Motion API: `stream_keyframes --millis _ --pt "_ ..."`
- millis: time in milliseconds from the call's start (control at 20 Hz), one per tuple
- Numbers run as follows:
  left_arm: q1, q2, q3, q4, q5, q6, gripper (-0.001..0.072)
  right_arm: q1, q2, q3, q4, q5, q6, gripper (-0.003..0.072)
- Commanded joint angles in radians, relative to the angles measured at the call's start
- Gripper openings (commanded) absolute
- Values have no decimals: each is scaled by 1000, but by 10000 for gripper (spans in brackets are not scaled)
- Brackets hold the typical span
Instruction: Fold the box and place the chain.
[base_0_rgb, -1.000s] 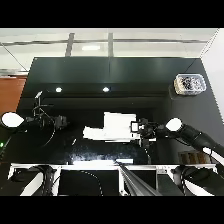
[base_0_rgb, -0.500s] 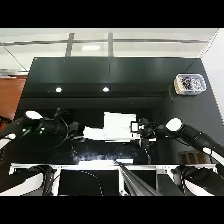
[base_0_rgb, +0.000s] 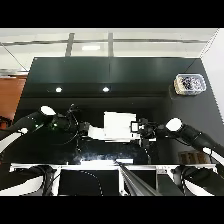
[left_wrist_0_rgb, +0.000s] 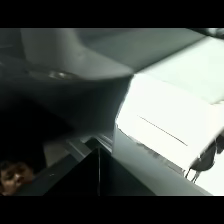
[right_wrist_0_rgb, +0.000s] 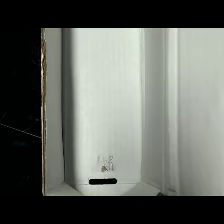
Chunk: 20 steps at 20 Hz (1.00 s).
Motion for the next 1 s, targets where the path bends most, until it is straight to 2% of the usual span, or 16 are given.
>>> stream_keyframes --millis 0,50,100,200,250,300,500,800,950 --pt "4 -2 32 -19 -83 87 34 0 -1 0 0 0 0 408" --pt "14 1 38 -19 -98 93 38 0 -1 0 0 0 0 408" --pt "23 5 41 -19 -107 93 140 0 -1 0 0 1 0 408" --pt "49 22 46 -14 -129 93 515 0 -1 0 0 1 0 408" --pt "61 32 48 -16 -146 93 636 0 -1 0 0 1 0 408" --pt "65 40 50 -15 -156 93 685 0 -1 0 0 1 0 408" --pt "3 44 72 -15 -163 96 697 0 -1 0 0 1 0 408" --pt "-169 44 143 5 -3 -40 696 0 -1 0 0 0 0 408" --pt "-232 44 189 107 24 -146 658 0 -1 0 0 0 0 408"
